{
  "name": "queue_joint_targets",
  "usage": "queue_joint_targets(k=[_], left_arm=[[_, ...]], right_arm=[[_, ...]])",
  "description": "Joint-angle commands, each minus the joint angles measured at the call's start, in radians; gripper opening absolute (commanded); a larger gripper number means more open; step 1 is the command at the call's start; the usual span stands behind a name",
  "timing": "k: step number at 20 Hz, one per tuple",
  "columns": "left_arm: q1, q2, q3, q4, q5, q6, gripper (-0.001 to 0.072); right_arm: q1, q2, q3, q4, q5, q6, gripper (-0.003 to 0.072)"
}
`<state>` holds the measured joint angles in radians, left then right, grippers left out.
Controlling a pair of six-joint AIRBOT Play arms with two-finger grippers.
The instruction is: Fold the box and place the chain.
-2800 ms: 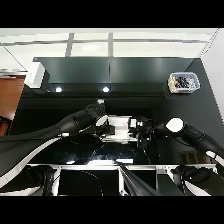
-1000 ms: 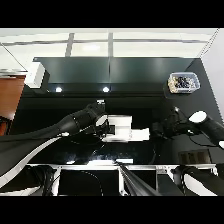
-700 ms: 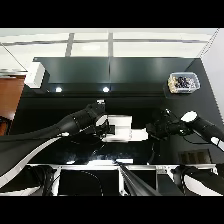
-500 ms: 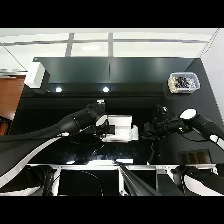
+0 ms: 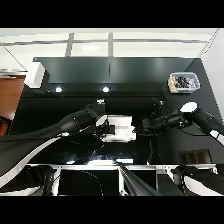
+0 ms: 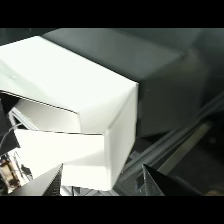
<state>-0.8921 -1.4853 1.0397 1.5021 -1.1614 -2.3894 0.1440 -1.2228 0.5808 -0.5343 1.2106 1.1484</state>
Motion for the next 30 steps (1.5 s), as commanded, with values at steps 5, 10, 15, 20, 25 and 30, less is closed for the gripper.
queue_joint_targets(k=[5,10,15,20,25,30], left_arm=[[0.0,0.0,0.0,0.001,0.001,0.0,0.0026],[0.0,0.0,0.0,0.001,0.0,0.0,0.0026],[0.0,0.0,0.0,0.001,0.0,0.0,0.0026],[0.0,0.0,0.0,0.001,0.0,0.0,0.0025],[0.001,0.0,0.0,0.001,0.0,0.0,0.0026],[0.001,0.0,0.0,0.001,0.0,0.0,0.0026]], right_arm=[[0.24,-0.001,0.091,-0.123,-0.205,0.221,0.0596],[0.341,-0.001,0.176,-0.305,-0.239,0.455,0.0553],[0.397,-0.001,0.203,-0.434,-0.235,0.601,0.0396],[0.485,-0.004,0.262,-0.707,-0.223,0.845,0.0377],[0.608,-0.06,0.337,-0.9,-0.138,1.049,0.037],[0.646,-0.103,0.339,-0.907,-0.122,1.135,0.0297]])
